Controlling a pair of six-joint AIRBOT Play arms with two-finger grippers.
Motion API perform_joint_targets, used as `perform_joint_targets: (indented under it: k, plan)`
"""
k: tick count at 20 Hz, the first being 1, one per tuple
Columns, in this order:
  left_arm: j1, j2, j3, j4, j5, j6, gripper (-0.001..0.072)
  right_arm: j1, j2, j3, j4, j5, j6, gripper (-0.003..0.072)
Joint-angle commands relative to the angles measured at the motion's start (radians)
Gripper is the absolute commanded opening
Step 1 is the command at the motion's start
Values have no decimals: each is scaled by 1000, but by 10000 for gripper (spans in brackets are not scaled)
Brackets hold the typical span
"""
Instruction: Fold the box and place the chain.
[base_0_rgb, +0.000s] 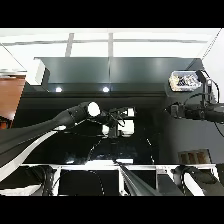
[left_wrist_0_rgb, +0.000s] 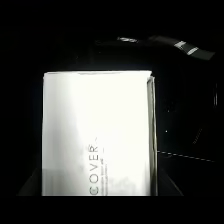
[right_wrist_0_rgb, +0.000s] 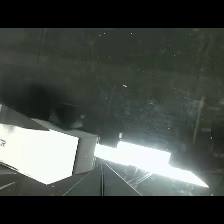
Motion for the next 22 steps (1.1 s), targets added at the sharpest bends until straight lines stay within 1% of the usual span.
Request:
perform_joint_targets:
  k: [1, 2, 3, 5, 6, 8, 9, 10, 11, 13, 15, 16, 17, 18, 19, 21, 22]
  plan:
    - [-18, -3, -1, 82, -39, -92, 515, -1, 0, 1, 0, 0, 7, 14]
    - [-18, 4, -1, 150, -61, -163, 370, -1, 0, 1, 0, 0, 7, 14]
    - [-18, 20, -1, 242, -72, -254, 330, -1, 0, 1, 0, 0, 7, 13]
    - [1, 75, -1, 434, -76, -483, 330, -1, 0, 1, 1, 0, 13, 14]
    - [29, 114, -1, 525, -91, -596, 330, 0, 0, 1, 1, 1, 14, 14]
    - [126, 190, -1, 649, -164, -748, 330, 0, 0, 1, 0, 1, 13, 14]
    - [193, 222, -1, 692, -211, -803, 330, 0, 0, 1, 1, 0, 13, 14]
    - [281, 252, -1, 728, -258, -848, 330, 0, 0, 1, 0, 0, 13, 14]
    - [375, 274, -1, 749, -295, -885, 330, 0, 0, 1, 0, 0, 13, 14]
    - [615, 300, -1, 757, -334, -962, 330, 0, 0, 1, 0, 0, 13, 13]
    - [848, 295, -1, 735, -340, -1057, 330, 0, 0, 1, 0, -2, 13, 14]
    - [961, 287, -1, 700, -336, -1073, 330, 0, 0, 1, 0, -4, 13, 14]
    - [1048, 279, -1, 665, -326, -1067, 330, 0, 0, 1, 0, -7, 13, 14]
    - [1122, 271, -1, 636, -299, -1046, 330, 0, 0, 1, 0, -10, 13, 14]
    - [1171, 264, -1, 616, -267, -1012, 330, 0, 0, 1, 0, -11, 13, 13]
    - [1230, 241, 11, 617, -190, -982, 331, 0, 0, 0, 0, -11, 13, 14]
    - [1245, 220, 24, 632, -172, -957, 331, 0, 0, 1, 0, -11, 13, 14]
